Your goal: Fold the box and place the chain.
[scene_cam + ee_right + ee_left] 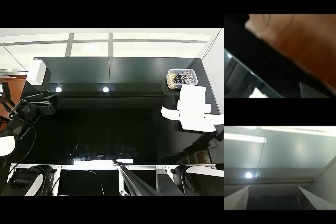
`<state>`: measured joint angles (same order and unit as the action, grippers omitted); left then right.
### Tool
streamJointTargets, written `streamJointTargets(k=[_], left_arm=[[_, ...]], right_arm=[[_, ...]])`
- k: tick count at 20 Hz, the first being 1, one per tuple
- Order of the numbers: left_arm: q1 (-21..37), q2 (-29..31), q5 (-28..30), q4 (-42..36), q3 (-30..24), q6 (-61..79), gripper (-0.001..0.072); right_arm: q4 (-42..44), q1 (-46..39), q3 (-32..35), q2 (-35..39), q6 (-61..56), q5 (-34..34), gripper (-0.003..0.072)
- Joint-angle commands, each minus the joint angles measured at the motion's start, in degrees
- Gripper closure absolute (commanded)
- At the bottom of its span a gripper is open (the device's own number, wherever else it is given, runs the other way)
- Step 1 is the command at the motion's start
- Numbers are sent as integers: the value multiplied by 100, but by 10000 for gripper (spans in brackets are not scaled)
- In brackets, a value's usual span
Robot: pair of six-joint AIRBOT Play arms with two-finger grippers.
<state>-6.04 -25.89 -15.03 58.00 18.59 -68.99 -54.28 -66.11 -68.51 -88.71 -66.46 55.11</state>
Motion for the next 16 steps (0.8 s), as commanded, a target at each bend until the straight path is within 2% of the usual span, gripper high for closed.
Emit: streamJointTargets(k=[1, 4, 8, 10, 11, 12, 14, 15, 16], left_arm=[[-2, -151, -74, 2, 2, 0, -2], [-2, -291, -85, 2, 2, 0, -2], [-2, -439, -83, 0, 2, -2, -2], [-2, -455, -83, 0, 2, -2, -2], [-2, -452, -70, 2, 4, 0, -2], [-2, -452, -26, 2, 4, 0, -2], [0, -450, 42, 2, 4, 2, -2], [-2, -450, 83, 2, 4, 2, -2], [-2, -450, 133, 2, 4, 0, -2]], right_arm=[[1084, -671, -448, -872, 1353, 1980, -14], [1202, -455, -793, -1338, 1893, 2789, -14], [1121, -153, -942, -1394, 2216, 3025, -13], [538, -24, -942, -1394, 2216, 3145, -12], [330, 31, -942, -1394, 2240, 3101, 36], [393, 44, -942, -1394, 2256, 3082, 195], [472, 83, -942, -1375, 2260, 3123, 454], [479, 111, -942, -1344, 2291, 3226, 565], [476, 151, -942, -1294, 2358, 3351, 631]])
